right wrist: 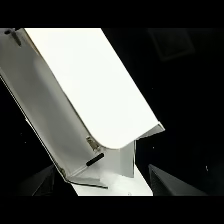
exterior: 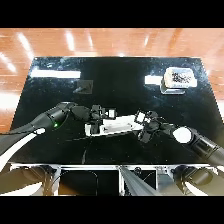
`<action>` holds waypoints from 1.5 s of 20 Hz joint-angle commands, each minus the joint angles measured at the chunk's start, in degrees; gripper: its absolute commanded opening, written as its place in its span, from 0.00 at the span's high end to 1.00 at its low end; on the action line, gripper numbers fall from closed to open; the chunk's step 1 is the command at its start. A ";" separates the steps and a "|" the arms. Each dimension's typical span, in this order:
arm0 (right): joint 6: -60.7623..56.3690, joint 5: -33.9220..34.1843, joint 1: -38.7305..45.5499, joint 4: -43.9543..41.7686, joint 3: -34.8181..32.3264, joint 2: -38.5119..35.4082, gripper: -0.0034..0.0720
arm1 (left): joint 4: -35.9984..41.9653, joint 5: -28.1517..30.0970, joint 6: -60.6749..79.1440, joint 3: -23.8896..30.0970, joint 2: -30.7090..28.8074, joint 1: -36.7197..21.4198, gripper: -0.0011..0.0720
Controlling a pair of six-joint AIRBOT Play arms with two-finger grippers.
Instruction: Fold the box and place the chain.
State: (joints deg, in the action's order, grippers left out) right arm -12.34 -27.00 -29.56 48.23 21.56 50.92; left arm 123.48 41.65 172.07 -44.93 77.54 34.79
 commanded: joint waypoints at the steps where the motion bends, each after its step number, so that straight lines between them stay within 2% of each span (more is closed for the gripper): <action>1: 0.59 -1.03 0.17 0.37 0.85 0.00 0.02 | -0.20 0.15 0.00 -0.04 -0.02 0.00 0.96; 10: 2.19 -1.36 0.17 1.14 4.55 6.71 0.02 | -0.22 0.17 0.00 -0.04 -0.02 0.00 0.96; 13: 6.73 -2.54 0.17 -3.43 4.61 6.73 0.02 | -0.46 0.15 0.00 -0.04 -0.02 -0.15 0.96; 16: 17.68 -6.78 0.17 -14.56 4.61 6.73 0.02 | -4.55 0.24 0.00 -0.04 -0.02 0.13 0.96; 17: 18.82 -7.93 0.17 -15.89 4.61 6.75 0.02 | -4.52 0.63 0.02 -0.09 -0.02 0.13 0.96; 20: 18.49 -8.44 0.35 -12.94 4.61 6.75 0.02 | -4.55 3.89 0.00 -0.96 -0.44 0.15 0.96; 24: 18.49 -13.99 0.98 -11.52 4.61 6.75 0.02 | -4.87 4.28 0.00 -1.09 -0.90 0.11 0.96; 30: 18.86 -12.90 0.83 -11.28 4.61 9.86 0.02 | -4.83 4.15 0.02 -1.07 -0.72 0.11 0.96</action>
State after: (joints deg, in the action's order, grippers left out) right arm 6.07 -40.16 -28.60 36.67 26.15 59.40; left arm 118.54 45.89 172.09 -45.98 76.77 34.92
